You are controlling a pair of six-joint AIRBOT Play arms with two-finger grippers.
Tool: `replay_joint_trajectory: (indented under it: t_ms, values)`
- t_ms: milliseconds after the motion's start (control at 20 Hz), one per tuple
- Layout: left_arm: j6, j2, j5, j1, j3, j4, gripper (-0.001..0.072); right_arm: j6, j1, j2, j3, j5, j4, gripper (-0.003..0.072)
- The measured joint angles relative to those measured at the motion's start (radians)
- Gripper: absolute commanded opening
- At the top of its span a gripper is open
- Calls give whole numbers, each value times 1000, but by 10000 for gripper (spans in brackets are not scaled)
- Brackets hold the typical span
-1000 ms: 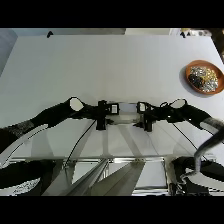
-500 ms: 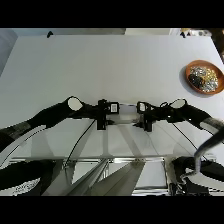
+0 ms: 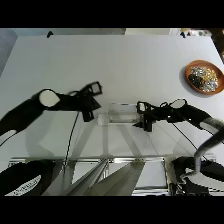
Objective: Fold the box and place the chain.
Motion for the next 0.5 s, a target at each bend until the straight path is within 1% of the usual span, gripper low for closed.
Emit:
replay_joint_trajectory:
  t_ms: [150,250,350,500]
  values:
    - [-265,59,-43,74,-1,120,5,0,0,0,0,0,0,298]
    - [-449,68,-63,113,-14,155,8,0,0,0,0,0,0,298]
    - [-575,48,-68,135,-37,145,9,0,0,0,0,0,0,298]
    - [-673,-28,-64,148,-56,89,9,0,0,0,0,0,0,298]
